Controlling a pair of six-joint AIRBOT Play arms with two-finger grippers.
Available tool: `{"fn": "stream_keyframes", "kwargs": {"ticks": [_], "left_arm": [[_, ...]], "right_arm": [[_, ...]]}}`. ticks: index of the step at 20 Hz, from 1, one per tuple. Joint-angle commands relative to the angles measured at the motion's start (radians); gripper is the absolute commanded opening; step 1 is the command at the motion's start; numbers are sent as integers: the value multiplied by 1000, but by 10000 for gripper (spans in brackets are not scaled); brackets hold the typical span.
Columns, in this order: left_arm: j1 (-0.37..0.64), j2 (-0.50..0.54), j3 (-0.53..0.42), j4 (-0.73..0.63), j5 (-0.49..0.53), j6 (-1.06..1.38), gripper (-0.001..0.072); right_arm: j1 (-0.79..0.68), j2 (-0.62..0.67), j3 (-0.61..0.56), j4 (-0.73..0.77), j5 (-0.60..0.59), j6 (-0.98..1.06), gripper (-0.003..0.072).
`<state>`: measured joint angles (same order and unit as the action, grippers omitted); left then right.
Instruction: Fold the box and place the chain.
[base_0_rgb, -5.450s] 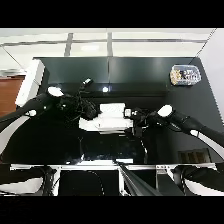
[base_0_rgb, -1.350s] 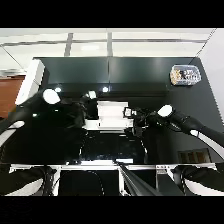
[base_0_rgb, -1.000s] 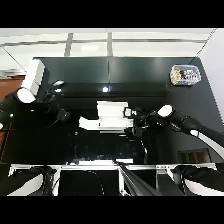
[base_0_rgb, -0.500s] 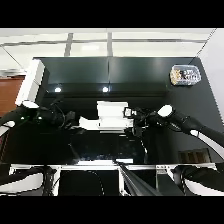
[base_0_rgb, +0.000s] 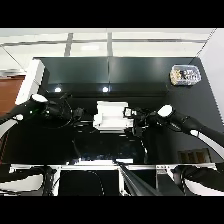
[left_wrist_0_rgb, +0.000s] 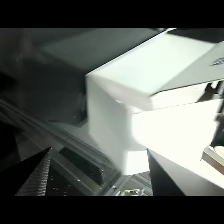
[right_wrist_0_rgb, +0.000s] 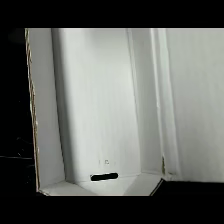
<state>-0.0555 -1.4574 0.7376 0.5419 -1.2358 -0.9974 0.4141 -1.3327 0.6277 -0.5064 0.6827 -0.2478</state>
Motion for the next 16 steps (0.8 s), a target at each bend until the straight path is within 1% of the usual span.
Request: {"fn": "stream_keyframes", "kwargs": {"ticks": [1,4,5,6,8,12,13,15,16], "left_arm": [[-18,-2,43,-6,-28,5,699],[-69,-2,57,-8,-33,-5,685],[-90,-2,64,-8,-33,-5,656],[-111,-2,74,-8,-32,-7,593],[-143,-2,95,7,-24,-67,593],[-195,-2,151,113,-10,-208,590],[-211,-2,163,134,6,-241,535],[-251,-2,186,183,53,-312,498],[-273,-2,198,216,76,-353,498]], "right_arm": [[0,-1,1,0,0,0,477],[0,-1,1,0,0,0,477],[0,-1,1,0,0,0,477],[0,-1,1,0,0,0,477],[0,-1,1,0,0,0,477],[0,-1,1,0,0,0,477],[0,-1,1,0,0,0,477],[0,-1,1,0,0,0,477],[0,-1,1,0,0,0,477]]}}
